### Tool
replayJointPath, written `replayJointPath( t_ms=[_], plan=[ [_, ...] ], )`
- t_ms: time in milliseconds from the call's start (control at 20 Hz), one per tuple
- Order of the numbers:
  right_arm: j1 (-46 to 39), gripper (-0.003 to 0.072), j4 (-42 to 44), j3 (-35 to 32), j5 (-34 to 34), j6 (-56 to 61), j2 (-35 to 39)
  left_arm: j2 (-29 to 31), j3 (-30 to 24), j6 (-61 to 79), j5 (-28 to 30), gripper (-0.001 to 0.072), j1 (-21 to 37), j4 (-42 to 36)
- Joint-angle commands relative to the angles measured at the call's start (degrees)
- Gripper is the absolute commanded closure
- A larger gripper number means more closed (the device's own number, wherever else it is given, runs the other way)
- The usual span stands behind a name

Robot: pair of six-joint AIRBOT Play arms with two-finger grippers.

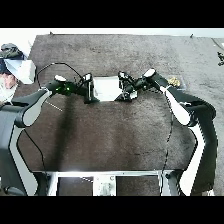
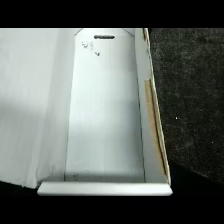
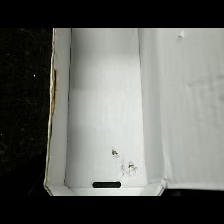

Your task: Fold the box and place the chain.

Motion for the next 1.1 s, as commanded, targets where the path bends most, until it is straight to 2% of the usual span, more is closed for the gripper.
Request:
replayJointPath(
  t_ms=[0, 300, 350, 400, 650, 700, 750, 850, 900, 1050],
  plan=[
    [0.07, 0.0302, 0.00, 0.02, 0.13, 0.02, -0.02, -0.15, 0.07, 0.11, -0.42, -0.0009, 0.04, -0.76],
    [0.07, 0.0302, 0.00, 0.02, 0.11, 0.02, -0.02, -0.15, 0.09, 0.13, -0.28, 0.0001, 0.04, 1.79],
    [0.07, 0.0302, 0.00, 0.02, 0.13, 0.02, -0.02, -0.15, 0.07, 0.13, -0.28, 0.0075, 0.04, 1.68],
    [0.07, 0.0302, 0.00, 0.02, 0.11, 0.02, -0.02, -0.15, 0.07, 0.13, -0.28, 0.0114, 0.04, 1.66],
    [0.07, 0.0302, 0.00, 0.02, 0.13, 0.02, -0.02, -0.15, 0.07, 0.13, -1.44, 0.0117, 0.04, 0.17],
    [0.07, 0.0302, 0.00, 0.02, 0.11, 0.02, -0.02, -0.15, 0.07, 0.11, -1.38, 0.0238, 0.04, 0.17],
    [0.07, 0.0302, 0.00, 0.02, 0.13, 0.02, -0.02, -0.15, 0.07, 0.11, -1.33, 0.0319, 0.04, 0.20],
    [0.07, 0.0302, 0.00, 0.02, 0.11, 0.02, -0.02, -0.15, 0.07, 0.09, -1.36, 0.0333, 0.04, 0.20],
    [0.07, 0.0302, 0.00, 0.02, 0.11, 0.02, -0.02, -0.15, 0.07, 0.09, -1.36, 0.0388, 0.04, 0.20],
    [0.07, 0.0302, 0.00, 0.02, 0.11, 0.04, -0.02, -0.13, 0.07, 0.09, -0.85, 0.0386, 0.04, 0.17]
  ],
)
